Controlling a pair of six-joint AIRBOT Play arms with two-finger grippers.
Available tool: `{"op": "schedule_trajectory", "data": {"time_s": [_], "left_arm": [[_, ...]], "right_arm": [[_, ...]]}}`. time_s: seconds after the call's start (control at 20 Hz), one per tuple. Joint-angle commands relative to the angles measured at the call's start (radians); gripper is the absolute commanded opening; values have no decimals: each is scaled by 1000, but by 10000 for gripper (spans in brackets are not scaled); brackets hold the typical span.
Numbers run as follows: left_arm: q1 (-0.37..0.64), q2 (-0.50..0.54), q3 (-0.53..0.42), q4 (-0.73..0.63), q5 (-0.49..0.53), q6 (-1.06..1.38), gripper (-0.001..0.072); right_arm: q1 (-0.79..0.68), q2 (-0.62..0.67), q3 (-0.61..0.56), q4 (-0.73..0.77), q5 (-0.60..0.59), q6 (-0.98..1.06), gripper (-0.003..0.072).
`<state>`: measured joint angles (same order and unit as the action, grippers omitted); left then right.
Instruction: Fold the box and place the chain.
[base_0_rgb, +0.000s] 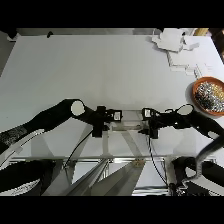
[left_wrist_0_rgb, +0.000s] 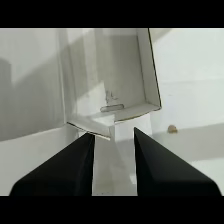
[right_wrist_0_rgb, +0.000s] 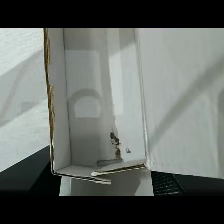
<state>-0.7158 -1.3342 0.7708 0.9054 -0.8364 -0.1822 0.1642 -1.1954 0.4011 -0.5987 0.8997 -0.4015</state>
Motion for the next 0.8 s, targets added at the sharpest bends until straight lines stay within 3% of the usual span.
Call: {"op": "schedule_trajectory", "data": {"time_s": [0.0, 0.25, 0.4, 0.6, 0.7, 0.75], "left_arm": [[-12, -14, 0, -35, 13, 3, 250], [-29, -36, 0, -114, 85, 3, 247], [-34, -37, 0, -137, 92, 3, 162], [-41, -51, 0, -158, 89, 3, 153], [-51, -53, 0, -171, 90, 3, 184], [-53, -53, 0, -177, 95, 3, 306]], "right_arm": [[0, 1, 0, 0, 0, 0, 355], [0, 1, 0, 0, 0, 0, 355], [0, 1, 0, 0, 0, 0, 355], [0, 1, 0, 0, 0, 0, 355], [0, 1, 0, 0, 0, 0, 355], [0, 1, 0, 0, 0, 0, 355]]}}
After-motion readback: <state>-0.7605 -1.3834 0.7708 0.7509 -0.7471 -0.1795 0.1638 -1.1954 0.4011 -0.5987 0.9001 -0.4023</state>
